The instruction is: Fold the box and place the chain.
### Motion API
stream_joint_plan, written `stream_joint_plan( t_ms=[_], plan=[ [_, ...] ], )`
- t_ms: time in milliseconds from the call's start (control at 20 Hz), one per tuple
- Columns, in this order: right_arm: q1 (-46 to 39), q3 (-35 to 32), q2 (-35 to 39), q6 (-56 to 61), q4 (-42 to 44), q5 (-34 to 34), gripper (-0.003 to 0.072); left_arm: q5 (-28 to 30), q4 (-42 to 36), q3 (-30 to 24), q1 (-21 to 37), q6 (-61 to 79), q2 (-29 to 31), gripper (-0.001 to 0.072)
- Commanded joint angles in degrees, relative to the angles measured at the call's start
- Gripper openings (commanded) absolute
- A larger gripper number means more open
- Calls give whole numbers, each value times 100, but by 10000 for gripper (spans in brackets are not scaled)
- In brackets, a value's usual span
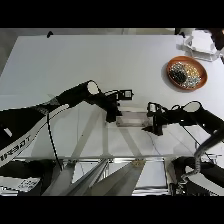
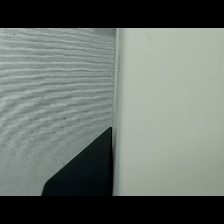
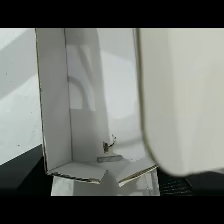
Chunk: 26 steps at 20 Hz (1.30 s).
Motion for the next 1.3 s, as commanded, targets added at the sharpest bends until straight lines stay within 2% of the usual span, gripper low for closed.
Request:
stream_joint_plan(
  t_ms=[0, 350, 500, 950, 1000, 1100, 1200, 1250],
  plan=[
    [2, -2, -101, -26, -7, -199, 594, 7, 2, 2, 0, -4, 2, 13],
    [2, -2, -208, -699, 306, -299, 590, 7, 2, 2, 0, -7, 2, 13],
    [2, -2, -208, -907, 302, -302, 530, 7, 2, 2, 0, -7, 2, 13],
    [26, -2, -350, -1067, 280, -431, 493, 7, 2, 2, 0, -4, 2, 13],
    [26, -2, -350, -1067, 280, -428, 459, 7, 2, 2, 0, -4, 2, 13],
    [26, -2, -350, -1064, 278, -428, 456, 7, 2, 2, 0, -4, 2, 13],
    [26, -2, -350, -1064, 273, -426, 403, 7, 2, 2, 0, -4, 2, 13],
    [26, -2, -350, -1062, 273, -426, 403, 7, 2, 2, 0, -4, 2, 13]
  ],
)
